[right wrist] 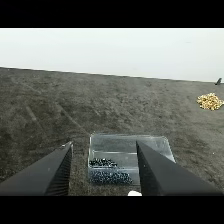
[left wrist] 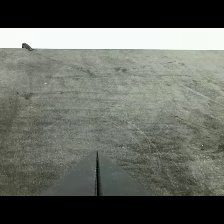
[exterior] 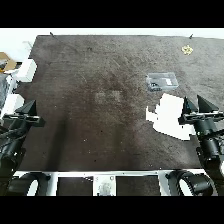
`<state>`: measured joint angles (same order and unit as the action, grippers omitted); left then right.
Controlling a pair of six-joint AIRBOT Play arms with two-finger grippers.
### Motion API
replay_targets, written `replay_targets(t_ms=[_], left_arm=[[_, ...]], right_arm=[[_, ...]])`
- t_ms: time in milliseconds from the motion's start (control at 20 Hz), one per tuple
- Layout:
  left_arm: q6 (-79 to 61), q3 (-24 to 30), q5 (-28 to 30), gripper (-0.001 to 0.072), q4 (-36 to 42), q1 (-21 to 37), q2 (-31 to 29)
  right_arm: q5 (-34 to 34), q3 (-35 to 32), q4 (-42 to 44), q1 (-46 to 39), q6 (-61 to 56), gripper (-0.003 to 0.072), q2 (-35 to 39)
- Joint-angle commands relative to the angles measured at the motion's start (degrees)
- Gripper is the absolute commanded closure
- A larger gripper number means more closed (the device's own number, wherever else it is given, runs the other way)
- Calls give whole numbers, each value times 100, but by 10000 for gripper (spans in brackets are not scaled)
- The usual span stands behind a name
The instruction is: Fold the box and place the chain.
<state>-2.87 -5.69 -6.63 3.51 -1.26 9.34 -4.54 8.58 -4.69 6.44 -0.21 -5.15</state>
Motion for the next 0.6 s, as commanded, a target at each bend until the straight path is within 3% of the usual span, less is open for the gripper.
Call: replay_targets(t_ms=[0,300,550], left_arm=[[-2,4,2,699,-4,0,-2],[-2,2,2,699,-4,0,-2],[-2,2,0,699,-4,0,-2]], right_arm=[[2,-13,2,4,-2,235,2],[-52,50,0,4,4,235,-2],[-608,678,7,4,15,236,-542]])
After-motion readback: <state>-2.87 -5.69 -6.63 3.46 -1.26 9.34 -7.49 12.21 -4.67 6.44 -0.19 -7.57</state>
